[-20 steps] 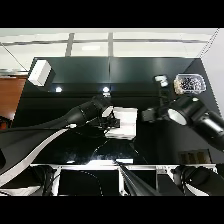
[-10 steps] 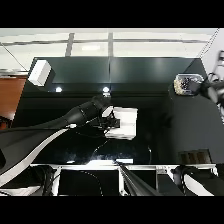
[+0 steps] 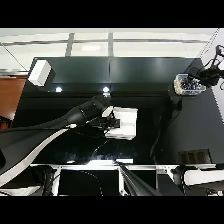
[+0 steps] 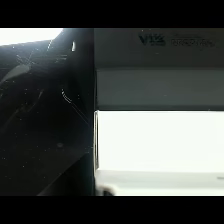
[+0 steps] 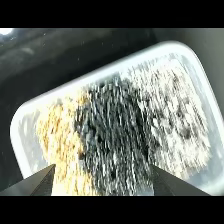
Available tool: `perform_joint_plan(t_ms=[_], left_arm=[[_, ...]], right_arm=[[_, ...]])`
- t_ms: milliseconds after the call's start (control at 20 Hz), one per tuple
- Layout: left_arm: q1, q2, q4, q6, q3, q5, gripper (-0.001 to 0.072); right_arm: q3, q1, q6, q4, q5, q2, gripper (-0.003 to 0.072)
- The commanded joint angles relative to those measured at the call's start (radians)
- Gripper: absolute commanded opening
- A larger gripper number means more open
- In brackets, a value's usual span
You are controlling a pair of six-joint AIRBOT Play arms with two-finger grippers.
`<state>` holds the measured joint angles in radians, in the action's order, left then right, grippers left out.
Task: Fold the box and place the chain.
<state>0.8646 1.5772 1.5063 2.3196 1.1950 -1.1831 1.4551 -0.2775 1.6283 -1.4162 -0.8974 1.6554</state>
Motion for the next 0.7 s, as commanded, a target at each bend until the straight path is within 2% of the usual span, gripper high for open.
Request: perform_joint_plan(t_ms=[0,150,200,250,300,400,450,500,550,600,650], left_arm=[[0.000,0.000,0.000,0.000,0.000,-0.005,0.0024],[0.000,0.000,0.000,0.000,0.000,-0.007,0.0024],[0.000,0.000,0.000,0.000,0.000,-0.007,0.0024],[0.000,0.000,0.000,0.000,0.000,-0.007,0.0024],[0.000,0.000,0.000,0.000,0.000,-0.007,0.0024],[0.000,0.000,0.000,0.000,0.000,-0.007,0.0024],[0.000,0.000,0.000,0.000,0.000,-0.007,0.0024],[0.000,0.000,0.000,0.000,0.000,-0.007,0.0024],[0.000,0.000,0.000,0.000,0.000,-0.007,0.0024],[0.000,0.000,0.000,0.000,0.000,-0.007,0.0024],[0.000,0.000,0.000,0.000,0.000,-0.007,0.0025]], right_arm=[[0.134,-0.011,-0.073,0.049,-0.040,0.152,0.0667],[0.142,-0.011,-0.073,0.035,-0.018,0.209,0.0666],[0.142,-0.011,-0.073,0.035,-0.018,0.220,0.0590],[0.142,-0.011,-0.073,0.035,-0.019,0.225,0.0430],[0.142,-0.011,-0.073,0.029,-0.016,0.225,0.0403],[0.143,-0.011,-0.073,0.015,-0.016,0.225,0.0400],[0.143,-0.011,-0.073,0.011,-0.021,0.225,0.0205],[0.144,-0.011,-0.072,0.012,-0.033,0.225,0.0177],[0.152,-0.011,-0.073,0.011,-0.060,0.225,0.0063],[0.170,-0.012,-0.071,0.010,-0.095,0.222,0.0013],[0.191,-0.012,-0.069,0.009,-0.126,0.211,0.0013]])
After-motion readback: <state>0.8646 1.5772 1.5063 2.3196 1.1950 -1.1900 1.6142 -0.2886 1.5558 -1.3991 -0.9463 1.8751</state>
